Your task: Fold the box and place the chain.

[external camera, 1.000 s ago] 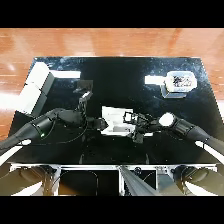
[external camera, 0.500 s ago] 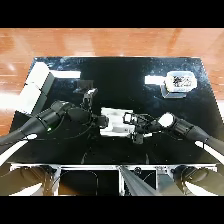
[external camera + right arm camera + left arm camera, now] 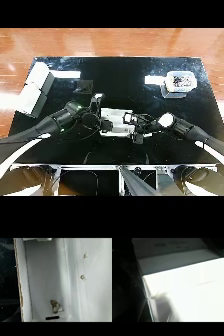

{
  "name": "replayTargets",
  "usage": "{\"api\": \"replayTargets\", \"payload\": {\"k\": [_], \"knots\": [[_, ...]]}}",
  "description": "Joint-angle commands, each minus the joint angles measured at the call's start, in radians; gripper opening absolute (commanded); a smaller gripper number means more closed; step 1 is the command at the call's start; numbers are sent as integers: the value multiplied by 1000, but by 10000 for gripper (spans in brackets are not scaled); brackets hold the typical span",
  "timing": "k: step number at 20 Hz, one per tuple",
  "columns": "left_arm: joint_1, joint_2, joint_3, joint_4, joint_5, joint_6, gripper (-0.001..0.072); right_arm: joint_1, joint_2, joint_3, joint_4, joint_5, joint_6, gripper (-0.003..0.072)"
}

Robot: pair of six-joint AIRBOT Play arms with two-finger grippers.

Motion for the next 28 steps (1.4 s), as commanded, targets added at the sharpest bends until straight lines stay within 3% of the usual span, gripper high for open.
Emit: {"api": "replayTargets", "payload": {"k": [1, 10, 17, 21, 27, 28], "knots": [[-25, -48, 48, 35, 7, -20, 436, -1, 1, 0, 1, -1, 2, 455], [-27, -52, 92, 117, 134, -171, 419, -1, 1, 0, 1, -1, 2, 455], [-27, -55, 97, 126, 160, -229, 419, -1, 1, 0, 2, -1, 2, 455], [-52, -90, 158, 211, 217, -288, 419, -1, 0, 0, 2, -1, 2, 455], [-56, -144, 227, 215, 282, -290, 418, -1, 0, 0, 4, -1, 2, 455], [-56, -146, 227, 206, 280, -290, 369, -1, 0, 0, 4, -1, 2, 455]]}}
